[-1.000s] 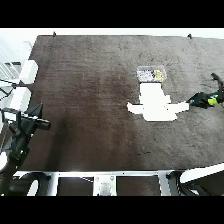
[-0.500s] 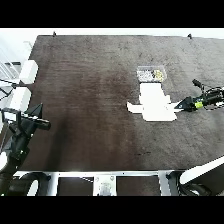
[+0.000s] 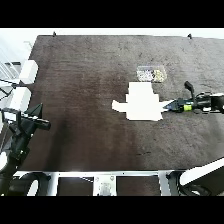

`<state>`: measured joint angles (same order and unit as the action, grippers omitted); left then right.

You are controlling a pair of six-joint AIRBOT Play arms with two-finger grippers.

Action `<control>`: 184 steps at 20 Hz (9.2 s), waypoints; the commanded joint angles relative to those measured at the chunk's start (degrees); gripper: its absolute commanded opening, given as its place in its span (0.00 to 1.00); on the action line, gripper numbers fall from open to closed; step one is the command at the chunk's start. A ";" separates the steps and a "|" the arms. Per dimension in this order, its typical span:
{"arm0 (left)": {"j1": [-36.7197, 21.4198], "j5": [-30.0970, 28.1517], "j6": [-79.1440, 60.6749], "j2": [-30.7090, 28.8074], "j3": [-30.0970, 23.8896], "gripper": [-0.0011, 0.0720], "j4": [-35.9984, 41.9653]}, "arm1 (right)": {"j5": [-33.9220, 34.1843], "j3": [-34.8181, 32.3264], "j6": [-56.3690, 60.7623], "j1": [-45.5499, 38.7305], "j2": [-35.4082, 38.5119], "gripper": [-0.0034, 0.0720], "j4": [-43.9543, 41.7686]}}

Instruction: Fold the box and place the chain.

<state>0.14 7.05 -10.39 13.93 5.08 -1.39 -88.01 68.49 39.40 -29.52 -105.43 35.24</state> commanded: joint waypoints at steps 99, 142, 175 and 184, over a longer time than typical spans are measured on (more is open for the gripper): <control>9.75 71.87 41.24 114.60 111.93 0.04 -29.22 | 31.80 -6.97 -4.96 27.50 6.43 0.29 -15.10; 9.16 62.71 -9.18 105.61 86.42 0.04 -18.36 | 23.67 -6.95 -18.08 15.50 6.62 0.36 -27.71; 9.16 64.70 -11.08 105.61 86.42 0.05 -21.99 | 17.86 -13.99 -44.33 26.47 21.33 0.78 -9.66; 9.16 64.35 -11.08 105.61 86.42 0.05 -21.99 | 35.50 -15.32 -40.65 42.93 23.58 0.87 10.38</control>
<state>9.32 71.59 -21.45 119.50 91.53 -23.38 -56.03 53.76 -2.61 9.89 -82.11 40.49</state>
